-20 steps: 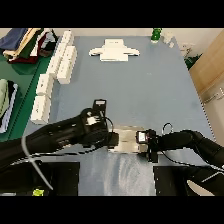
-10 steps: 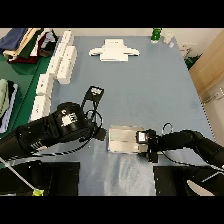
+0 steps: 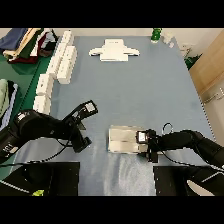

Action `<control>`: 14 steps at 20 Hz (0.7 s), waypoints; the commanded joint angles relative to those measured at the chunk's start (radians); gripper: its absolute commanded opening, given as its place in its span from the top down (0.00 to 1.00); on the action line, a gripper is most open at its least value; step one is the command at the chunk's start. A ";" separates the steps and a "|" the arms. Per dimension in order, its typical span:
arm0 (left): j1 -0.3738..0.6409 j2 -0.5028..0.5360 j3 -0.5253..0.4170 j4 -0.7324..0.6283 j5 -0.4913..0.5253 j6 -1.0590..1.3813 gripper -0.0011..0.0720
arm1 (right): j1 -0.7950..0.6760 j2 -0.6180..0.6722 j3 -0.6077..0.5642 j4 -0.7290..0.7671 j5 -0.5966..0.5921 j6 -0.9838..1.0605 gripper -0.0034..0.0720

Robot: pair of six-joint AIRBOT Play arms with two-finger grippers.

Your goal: Fold the box.

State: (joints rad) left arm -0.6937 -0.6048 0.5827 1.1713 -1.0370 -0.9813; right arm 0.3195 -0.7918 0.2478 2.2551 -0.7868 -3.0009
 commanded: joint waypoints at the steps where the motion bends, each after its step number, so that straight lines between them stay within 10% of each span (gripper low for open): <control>1: 0.184 0.035 -0.172 -0.396 0.152 0.535 0.03 | 0.000 0.000 0.000 0.000 0.000 0.000 0.28; 14: 0.150 -0.379 -0.195 -0.709 0.225 1.374 0.03 | 0.000 0.000 0.000 0.000 0.000 0.000 0.28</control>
State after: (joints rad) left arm -0.5217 -0.9352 0.3851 0.5121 -0.8303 0.2600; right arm 0.3195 -0.7918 0.2478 2.2551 -0.7868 -3.0005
